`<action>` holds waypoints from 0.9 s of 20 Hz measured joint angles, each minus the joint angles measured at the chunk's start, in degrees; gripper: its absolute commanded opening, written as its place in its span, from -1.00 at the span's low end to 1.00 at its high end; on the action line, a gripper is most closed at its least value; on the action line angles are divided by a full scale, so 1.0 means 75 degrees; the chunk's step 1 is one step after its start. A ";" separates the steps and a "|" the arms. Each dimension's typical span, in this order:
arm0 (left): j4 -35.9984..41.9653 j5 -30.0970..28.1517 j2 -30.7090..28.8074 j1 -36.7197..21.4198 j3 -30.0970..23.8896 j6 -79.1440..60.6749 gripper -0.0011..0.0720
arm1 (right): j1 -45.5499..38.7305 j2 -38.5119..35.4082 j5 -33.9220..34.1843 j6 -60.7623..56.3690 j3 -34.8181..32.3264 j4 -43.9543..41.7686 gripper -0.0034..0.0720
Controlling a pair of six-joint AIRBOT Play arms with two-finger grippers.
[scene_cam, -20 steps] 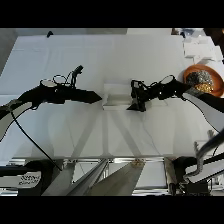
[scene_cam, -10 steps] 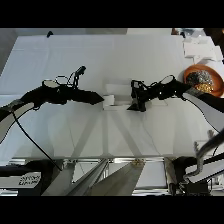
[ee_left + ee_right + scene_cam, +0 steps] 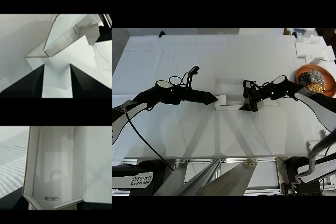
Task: Fold the box and place the chain.
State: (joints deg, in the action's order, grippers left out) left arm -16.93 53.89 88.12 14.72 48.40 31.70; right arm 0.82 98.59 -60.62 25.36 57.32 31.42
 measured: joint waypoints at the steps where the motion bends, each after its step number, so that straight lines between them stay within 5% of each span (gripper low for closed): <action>1: 0.0006 0.0003 0.0000 0.0000 0.0000 0.0000 0.07 | 0.0000 0.0000 0.0000 0.0000 0.0000 0.0000 0.30; 18: -0.0965 -0.0801 -0.0006 0.0635 0.0119 0.1655 0.13 | -0.0003 -0.0003 -0.0006 -0.0006 0.0000 0.0009 0.30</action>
State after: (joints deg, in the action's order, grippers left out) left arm -24.16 47.88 88.07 19.49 49.30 44.12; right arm 0.80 98.56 -60.66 25.32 57.32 31.48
